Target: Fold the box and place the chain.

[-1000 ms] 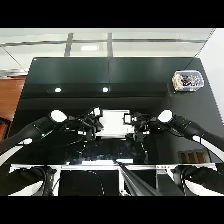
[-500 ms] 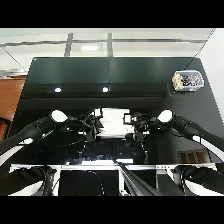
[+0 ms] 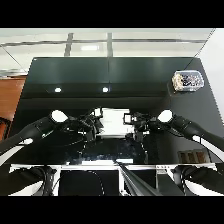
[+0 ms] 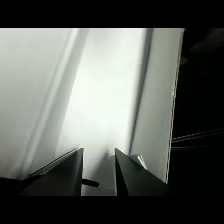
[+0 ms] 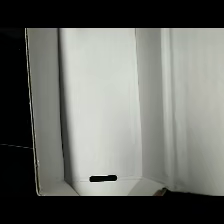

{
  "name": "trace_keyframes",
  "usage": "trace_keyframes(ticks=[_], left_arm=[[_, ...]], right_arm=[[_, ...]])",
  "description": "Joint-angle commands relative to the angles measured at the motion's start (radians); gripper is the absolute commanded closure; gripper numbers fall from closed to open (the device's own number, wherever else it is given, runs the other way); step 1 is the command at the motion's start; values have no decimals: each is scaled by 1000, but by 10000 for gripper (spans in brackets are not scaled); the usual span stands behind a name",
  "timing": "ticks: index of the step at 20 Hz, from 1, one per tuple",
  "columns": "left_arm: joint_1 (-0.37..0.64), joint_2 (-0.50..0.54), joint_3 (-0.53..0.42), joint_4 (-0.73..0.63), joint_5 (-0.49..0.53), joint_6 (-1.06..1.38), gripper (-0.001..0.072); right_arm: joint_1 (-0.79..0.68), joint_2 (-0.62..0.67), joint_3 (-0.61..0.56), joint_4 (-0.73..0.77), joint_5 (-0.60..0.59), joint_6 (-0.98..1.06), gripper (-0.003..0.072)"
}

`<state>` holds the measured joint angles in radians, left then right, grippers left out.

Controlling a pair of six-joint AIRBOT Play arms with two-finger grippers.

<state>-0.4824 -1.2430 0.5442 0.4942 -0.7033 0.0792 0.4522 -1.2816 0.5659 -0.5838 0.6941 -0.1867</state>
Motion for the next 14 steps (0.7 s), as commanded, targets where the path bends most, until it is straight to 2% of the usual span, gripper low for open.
trace_keyframes(ticks=[1, 2, 4, 5, 8, 10, 12, 13, 14], left_arm=[[10, 28, 4, 34, -13, -9, 631], [18, 58, 7, 82, -16, -59, 685], [55, 136, 12, 154, -32, -320, 685], [82, 179, 19, 197, -71, -401, 685], [186, 327, 24, 379, -206, -472, 686], [273, 397, 24, 516, -220, -752, 686], [390, 418, 24, 677, -235, -1172, 686], [458, 407, 24, 713, -274, -1369, 685], [526, 381, 24, 693, -341, -1476, 684]], right_arm=[[1, -1, -1, 0, 1, 0, 389], [1, -1, -1, 0, 1, 0, 389], [1, -1, -1, 0, 1, 0, 389], [1, -1, -1, 0, 1, 0, 389], [1, -1, -1, 0, 1, 0, 389], [1, -1, -1, 0, 1, 0, 389], [1, -1, -1, 0, 1, 0, 389], [1, -1, -1, 0, 1, 0, 389], [1, -1, -1, 0, 1, 0, 389]])
